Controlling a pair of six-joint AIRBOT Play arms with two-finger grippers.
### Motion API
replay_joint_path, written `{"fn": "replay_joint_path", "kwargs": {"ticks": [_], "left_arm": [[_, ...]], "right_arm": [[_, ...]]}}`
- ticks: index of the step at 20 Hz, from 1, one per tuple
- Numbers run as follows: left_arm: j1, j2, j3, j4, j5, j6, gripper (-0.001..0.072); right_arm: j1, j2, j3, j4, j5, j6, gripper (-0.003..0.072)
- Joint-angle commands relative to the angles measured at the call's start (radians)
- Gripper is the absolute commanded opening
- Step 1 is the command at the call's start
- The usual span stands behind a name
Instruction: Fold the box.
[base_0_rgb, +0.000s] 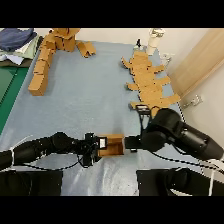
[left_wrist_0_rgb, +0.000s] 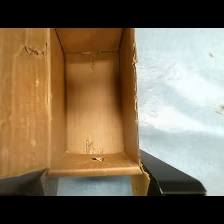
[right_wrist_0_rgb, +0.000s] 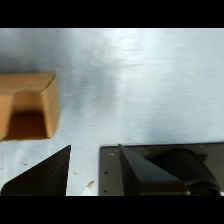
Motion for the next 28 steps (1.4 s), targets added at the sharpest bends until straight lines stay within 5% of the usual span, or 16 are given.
{"fn": "replay_joint_path", "kwargs": {"ticks": [1,4,6,10,13,16,19,24,28], "left_arm": [[-0.002,0.000,0.000,0.029,-0.064,0.002,0.0530],[-0.002,0.000,0.000,0.029,-0.064,-0.002,0.0529],[0.013,0.000,0.000,0.029,-0.069,-0.010,0.0530],[0.069,0.003,0.000,0.041,-0.089,-0.034,0.0529],[0.084,0.003,0.000,0.044,-0.113,-0.025,0.0529],[0.084,0.003,0.000,0.044,-0.113,-0.026,0.0530],[0.083,0.003,0.000,0.044,-0.112,-0.026,0.0529],[0.084,0.003,0.000,0.043,-0.110,-0.026,0.0530],[0.084,0.003,0.000,0.043,-0.109,-0.026,0.0530]], "right_arm": [[-0.060,0.067,-0.001,-0.083,-0.087,0.030,0.0351],[-0.138,0.055,-0.002,-0.083,-0.069,-0.047,0.0197],[-0.179,0.031,-0.003,-0.082,-0.004,-0.101,0.0003],[-0.262,-0.067,-0.003,0.016,0.254,-0.281,0.0002],[-0.412,-0.200,-0.003,0.379,0.489,-0.563,0.0001],[-0.538,-0.342,-0.002,0.780,0.523,-0.908,0.0001],[-0.561,-0.426,-0.002,0.948,0.463,-1.152,0.0000],[-0.497,-0.393,-0.002,0.977,0.354,-1.415,0.0001],[-0.390,-0.349,-0.003,0.798,0.349,-1.437,0.0001]]}}
